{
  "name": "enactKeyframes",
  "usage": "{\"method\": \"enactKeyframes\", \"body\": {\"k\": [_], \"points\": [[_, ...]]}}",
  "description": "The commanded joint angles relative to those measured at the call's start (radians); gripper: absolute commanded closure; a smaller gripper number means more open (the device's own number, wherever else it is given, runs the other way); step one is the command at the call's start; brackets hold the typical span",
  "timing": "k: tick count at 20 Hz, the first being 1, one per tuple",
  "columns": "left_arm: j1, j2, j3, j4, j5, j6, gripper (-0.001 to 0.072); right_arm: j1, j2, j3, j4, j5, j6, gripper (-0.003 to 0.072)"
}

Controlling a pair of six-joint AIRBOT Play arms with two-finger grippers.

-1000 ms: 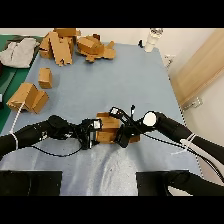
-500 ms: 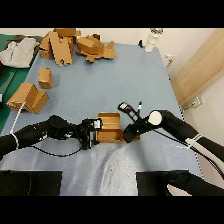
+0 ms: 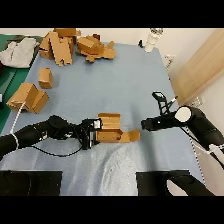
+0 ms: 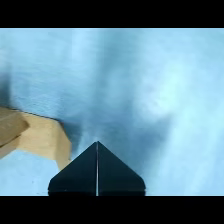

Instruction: Fold the box.

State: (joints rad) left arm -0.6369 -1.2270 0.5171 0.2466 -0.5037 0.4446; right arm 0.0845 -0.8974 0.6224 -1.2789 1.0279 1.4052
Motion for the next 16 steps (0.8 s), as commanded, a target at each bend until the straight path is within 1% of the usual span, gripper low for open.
{"method": "enactKeyframes", "body": {"k": [1, 4, 6, 11, 16], "points": [[0.001, 0.000, 0.000, 0.000, -0.001, 0.000, 0.0237, -0.049, -0.024, -0.051, 0.005, 0.034, 0.061, 0.0685], [0.001, 0.000, 0.000, 0.000, -0.002, 0.000, 0.0237, -0.040, -0.082, -0.113, 0.172, -0.025, -0.062, 0.0685], [0.001, 0.000, 0.000, 0.000, -0.002, 0.000, 0.0237, -0.040, -0.108, -0.125, 0.280, -0.040, -0.126, 0.0685], [0.001, 0.000, 0.000, 0.000, -0.004, 0.000, 0.0237, -0.040, -0.170, -0.126, 0.392, -0.043, -0.198, 0.0685], [0.001, 0.000, 0.000, 0.000, -0.003, 0.000, 0.0237, 0.010, -0.204, -0.128, 0.519, -0.103, -0.210, 0.0685]]}}
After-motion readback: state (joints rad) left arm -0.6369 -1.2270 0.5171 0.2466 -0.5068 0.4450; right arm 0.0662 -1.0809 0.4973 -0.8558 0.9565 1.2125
